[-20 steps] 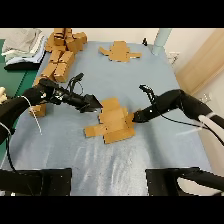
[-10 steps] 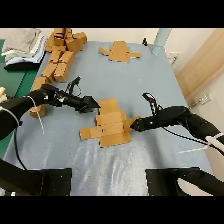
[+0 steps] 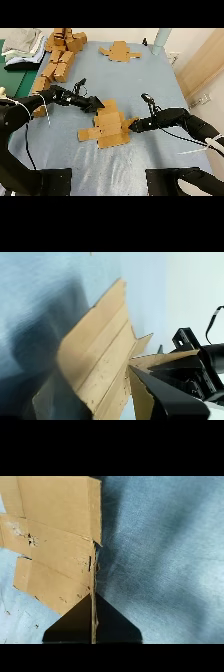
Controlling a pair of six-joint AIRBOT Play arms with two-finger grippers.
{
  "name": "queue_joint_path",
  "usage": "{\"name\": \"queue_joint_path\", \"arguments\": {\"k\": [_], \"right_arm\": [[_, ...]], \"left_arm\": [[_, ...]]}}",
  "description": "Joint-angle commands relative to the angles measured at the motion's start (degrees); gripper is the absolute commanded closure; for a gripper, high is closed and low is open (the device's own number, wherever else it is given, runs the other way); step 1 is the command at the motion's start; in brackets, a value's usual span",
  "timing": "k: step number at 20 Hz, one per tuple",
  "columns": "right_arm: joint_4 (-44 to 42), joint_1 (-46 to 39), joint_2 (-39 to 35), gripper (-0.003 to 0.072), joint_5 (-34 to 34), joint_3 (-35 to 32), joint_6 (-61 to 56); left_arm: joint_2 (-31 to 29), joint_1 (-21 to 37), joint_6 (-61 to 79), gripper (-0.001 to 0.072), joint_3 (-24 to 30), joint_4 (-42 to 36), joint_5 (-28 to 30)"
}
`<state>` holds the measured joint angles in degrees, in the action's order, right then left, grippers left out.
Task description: Fold the box.
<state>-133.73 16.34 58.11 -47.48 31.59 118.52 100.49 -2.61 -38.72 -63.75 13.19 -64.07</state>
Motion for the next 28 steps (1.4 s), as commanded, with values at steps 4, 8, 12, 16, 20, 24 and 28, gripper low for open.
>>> {"name": "queue_joint_path", "arguments": {"k": [4,8,12,16,20,24,28], "right_arm": [[0.2,0.09,-0.07,0.0684,0.07,-0.02,0.0],[0.24,0.09,0.28,0.0684,0.09,-0.04,0.0],[0.24,0.09,0.7,0.0684,0.07,-0.04,0.0],[0.28,0.09,0.81,0.0684,0.04,-0.07,0.0],[0.35,0.09,0.81,0.0684,0.09,-0.07,0.0],[0.63,0.09,0.81,0.0682,0.07,-0.07,0.0],[1.33,0.07,0.81,0.0274,0.13,-0.07,-0.09]], "left_arm": [[0.59,-1.11,4.81,0.0125,-4.72,1.14,-12.22],[0.59,-2.45,4.87,0.0127,-5.01,4.85,-14.97],[0.59,-4.22,5.07,0.0301,-5.55,7.98,-14.27],[0.59,-4.35,5.75,0.0355,-7.41,8.5,-13.38],[0.59,-5.29,5.81,0.0455,-7.67,9.9,-12.85],[0.59,-5.64,7.89,0.0695,-7.74,11.23,-12.83],[0.59,-5.73,10.14,0.0696,-7.76,10.78,-12.37]]}}
